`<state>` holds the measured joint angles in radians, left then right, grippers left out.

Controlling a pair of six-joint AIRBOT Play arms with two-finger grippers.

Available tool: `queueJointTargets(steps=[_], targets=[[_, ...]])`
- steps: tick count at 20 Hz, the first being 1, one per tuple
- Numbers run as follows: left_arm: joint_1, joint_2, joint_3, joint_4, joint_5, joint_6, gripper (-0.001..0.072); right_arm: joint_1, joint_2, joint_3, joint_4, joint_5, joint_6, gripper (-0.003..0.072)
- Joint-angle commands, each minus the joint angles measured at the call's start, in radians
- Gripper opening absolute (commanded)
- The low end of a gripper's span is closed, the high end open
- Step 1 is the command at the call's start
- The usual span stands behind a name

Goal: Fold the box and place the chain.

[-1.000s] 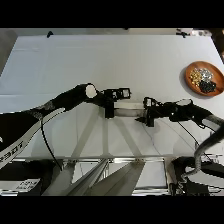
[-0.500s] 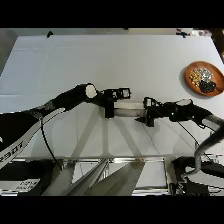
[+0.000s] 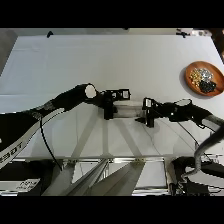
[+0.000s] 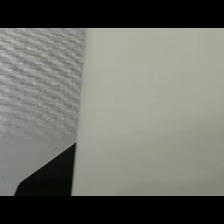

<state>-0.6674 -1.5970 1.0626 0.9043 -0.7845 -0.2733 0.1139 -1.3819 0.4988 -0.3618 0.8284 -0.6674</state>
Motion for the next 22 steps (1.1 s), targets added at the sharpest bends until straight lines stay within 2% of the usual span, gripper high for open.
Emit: queueJointTargets(steps=[1,2,3,6,11,12,16,17,19,20,22], targets=[[0.002,0.038,0.001,0.0,-0.029,0.0,0.0418,-0.001,0.0,0.0,0.002,-0.002,0.005,0.0404],[0.002,0.056,0.001,0.003,-0.027,-0.001,0.0582,-0.001,0.0,0.0,0.002,-0.002,0.005,0.0404],[0.002,0.074,0.001,0.008,-0.027,-0.001,0.0646,-0.001,0.0,0.0,0.002,-0.002,0.005,0.0404],[0.002,0.129,0.001,0.07,-0.028,-0.023,0.065,-0.001,0.0,0.0,0.002,-0.002,0.005,0.0404],[0.002,0.22,0.001,0.375,-0.028,-0.322,0.0666,-0.001,0.0,0.0,0.002,-0.002,0.005,0.0404],[0.002,0.254,0.001,0.425,-0.027,-0.357,0.0697,-0.001,0.0,0.0,0.002,-0.002,0.005,0.0404],[0.002,0.424,0.001,0.506,-0.055,-0.445,0.0691,-0.001,0.0,0.0,0.002,-0.002,0.005,0.0404],[0.002,0.471,0.001,0.5,-0.103,-0.49,0.0625,-0.001,0.0,0.0,0.002,-0.002,0.005,0.0404],[0.002,0.541,0.001,0.446,-0.261,-0.519,0.0251,-0.001,0.0,0.0,0.002,-0.002,0.005,0.0404],[0.002,0.567,-0.002,0.375,-0.349,-0.519,0.003,-0.001,0.0,0.0,0.002,-0.002,0.005,0.0404],[0.002,0.595,-0.025,0.146,-0.454,-0.456,0.0005,-0.001,0.0,0.0,0.002,-0.002,0.005,0.0404]])
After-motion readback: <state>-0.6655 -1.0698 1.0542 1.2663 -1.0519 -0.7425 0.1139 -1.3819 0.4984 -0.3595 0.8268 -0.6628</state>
